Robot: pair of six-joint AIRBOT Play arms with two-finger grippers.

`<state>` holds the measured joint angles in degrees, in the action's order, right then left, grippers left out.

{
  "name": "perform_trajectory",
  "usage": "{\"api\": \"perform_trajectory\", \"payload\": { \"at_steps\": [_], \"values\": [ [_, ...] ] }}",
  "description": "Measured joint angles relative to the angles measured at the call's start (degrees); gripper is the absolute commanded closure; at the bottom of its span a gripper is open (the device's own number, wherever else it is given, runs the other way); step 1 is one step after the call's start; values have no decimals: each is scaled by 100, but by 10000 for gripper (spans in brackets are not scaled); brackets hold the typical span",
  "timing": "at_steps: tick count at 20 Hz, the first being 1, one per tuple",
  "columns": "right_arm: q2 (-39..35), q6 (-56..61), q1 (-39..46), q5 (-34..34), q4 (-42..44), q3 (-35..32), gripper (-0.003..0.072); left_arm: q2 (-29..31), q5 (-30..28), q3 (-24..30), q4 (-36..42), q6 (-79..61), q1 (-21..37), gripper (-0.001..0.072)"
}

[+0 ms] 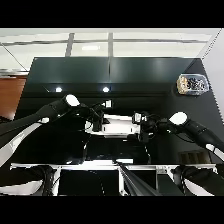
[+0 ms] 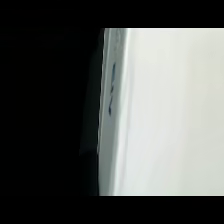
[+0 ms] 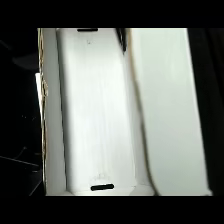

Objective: Fold the box and place the chain.

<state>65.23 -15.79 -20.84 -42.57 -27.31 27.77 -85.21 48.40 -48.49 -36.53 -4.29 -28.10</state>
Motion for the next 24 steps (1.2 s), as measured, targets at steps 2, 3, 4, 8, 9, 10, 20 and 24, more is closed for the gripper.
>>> {"api": "perform_trajectory", "payload": {
  "at_steps": [2, 3, 4, 8, 9, 10, 20, 24],
  "values": [
    [98, -15, -4, 48, -35, 0, 34, 0, 2, 9, 0, 0, 2, 683],
    [149, -28, -4, 63, -55, 0, 34, 0, 2, 11, -2, 2, 7, 683],
    [205, -33, -4, 74, -63, 0, 34, 0, 2, 13, -4, 4, 7, 683],
    [332, -50, -50, 136, -118, 0, 34, 0, 2, 13, -9, 2, 7, 683],
    [348, -48, -76, 160, -140, 0, 34, 0, 4, 13, -11, 2, 7, 683],
    [358, -42, -107, 179, -170, 0, 34, 0, 9, 13, -11, 0, 7, 683],
    [393, 133, -212, 367, -299, 2, 235, 0, 7, 13, -11, 0, 7, 681],
    [391, 151, -216, 393, -310, 2, 253, 7, -2, 0, -37, 96, 7, 268]
  ]
}}
